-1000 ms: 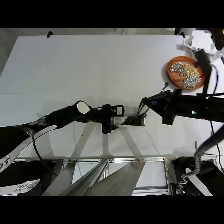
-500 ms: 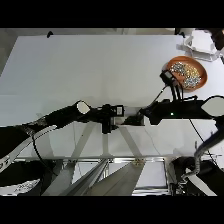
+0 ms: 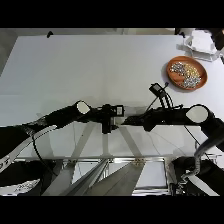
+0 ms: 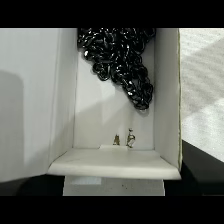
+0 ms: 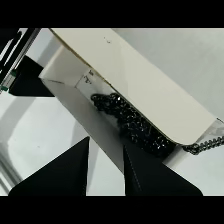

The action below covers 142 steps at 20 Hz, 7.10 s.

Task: Fold the box and place the chain.

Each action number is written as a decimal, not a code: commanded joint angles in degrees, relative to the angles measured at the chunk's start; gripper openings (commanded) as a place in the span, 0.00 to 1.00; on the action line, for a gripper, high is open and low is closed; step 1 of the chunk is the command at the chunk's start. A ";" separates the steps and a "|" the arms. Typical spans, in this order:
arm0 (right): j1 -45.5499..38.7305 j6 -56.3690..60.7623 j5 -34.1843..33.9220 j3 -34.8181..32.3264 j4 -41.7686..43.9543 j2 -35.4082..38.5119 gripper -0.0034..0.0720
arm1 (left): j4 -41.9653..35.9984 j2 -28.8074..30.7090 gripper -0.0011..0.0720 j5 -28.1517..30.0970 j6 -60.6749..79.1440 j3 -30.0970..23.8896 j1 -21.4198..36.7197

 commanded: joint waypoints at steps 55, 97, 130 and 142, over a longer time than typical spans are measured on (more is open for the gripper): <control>-18.95 18.25 9.62 35.58 -29.16 -16.24 0.07 | 0.02 0.04 0.29 0.00 0.00 0.02 -0.02; -0.15 4.61 2.29 2.64 -2.23 0.20 0.07 | 0.02 0.04 0.29 0.00 0.00 0.02 -0.02; -9.25 -10.10 2.97 25.03 -2.86 -6.84 0.07 | 0.02 0.02 0.29 0.02 0.00 0.02 -0.02; -8.63 -34.38 22.18 28.24 5.92 -25.70 0.40 | 0.02 0.04 0.29 0.02 0.00 0.02 -0.02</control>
